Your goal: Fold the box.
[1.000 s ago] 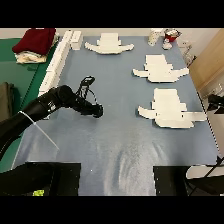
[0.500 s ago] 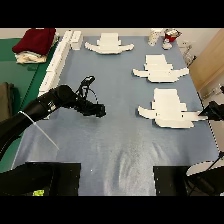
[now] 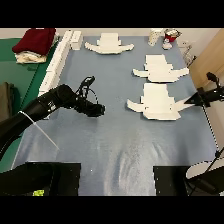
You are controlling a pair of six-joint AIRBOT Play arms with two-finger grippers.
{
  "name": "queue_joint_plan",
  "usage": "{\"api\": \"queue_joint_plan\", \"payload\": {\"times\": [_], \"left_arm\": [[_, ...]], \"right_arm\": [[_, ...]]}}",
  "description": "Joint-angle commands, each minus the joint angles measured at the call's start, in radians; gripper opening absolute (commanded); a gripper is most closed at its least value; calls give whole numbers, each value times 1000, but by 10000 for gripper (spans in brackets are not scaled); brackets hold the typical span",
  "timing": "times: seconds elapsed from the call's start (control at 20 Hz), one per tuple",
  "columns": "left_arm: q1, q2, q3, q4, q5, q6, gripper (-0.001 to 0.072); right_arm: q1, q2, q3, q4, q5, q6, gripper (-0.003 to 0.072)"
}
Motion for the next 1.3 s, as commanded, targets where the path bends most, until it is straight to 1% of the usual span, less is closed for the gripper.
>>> {"api": "queue_joint_plan", "payload": {"times": [0.0, 0.1, 0.2, 0.3, 0.4, 0.5, 0.55, 0.6, 0.65, 0.7, 0.75, 0.8, 0.85, 0.9, 0.95, 1.0, 1.1, 1.15, 1.25], "left_arm": [[2, 4, 0, -2, -40, 2, 15], [0, 20, -2, -1, -127, 4, 15], [0, 66, -29, -1, -198, 8, 15], [0, 161, -97, -2, -237, 6, 15], [0, 290, -182, -2, -266, -2, 15], [0, 407, -249, 7, -274, 0, 16], [0, 450, -267, 26, -265, 0, 16], [0, 478, -272, 53, -256, 0, 17], [0, 495, -272, 72, -239, 0, 18], [0, 500, -272, 77, -224, 0, 21], [0, 499, -272, 77, -214, 1, 215], [0, 492, -272, 77, -206, 0, 492], [0, 480, -272, 76, -198, -3, 539], [0, 468, -272, 76, -194, -2, 523], [0, 459, -272, 76, -194, -2, 524], [0, 452, -272, 76, -189, -2, 523], [0, 454, -272, 73, -155, -2, 524], [0, 454, -272, 47, -144, -3, 524], [0, 454, -272, 3, -119, 1, 523]], "right_arm": [[155, 61, -58, 77, 49, 68, 3], [265, 145, -164, 69, 100, 70, 3], [353, 244, -291, 53, 157, 102, 3], [416, 359, -436, 30, 202, 135, 3], [466, 496, -592, 28, 270, 172, 3], [524, 626, -726, 26, 417, 228, 5], [552, 667, -774, 26, 481, 249, 36], [569, 681, -797, 24, 509, 250, 215], [579, 676, -799, 17, 510, 253, 296], [579, 666, -795, 11, 504, 266, 295], [579, 653, -785, 3, 501, 271, 292], [579, 637, -772, -8, 500, 270, 277], [579, 612, -755, -20, 493, 270, 260], [579, 587, -736, -24, 482, 266, 260], [579, 561, -717, -26, 461, 262, 236], [579, 537, -699, -26, 429, 236, 103], [579, 497, -679, -25, 378, 219, 27], [579, 487, -679, -20, 374, 206, 5], [591, 491, -690, 23, 392, 159, 5]]}}
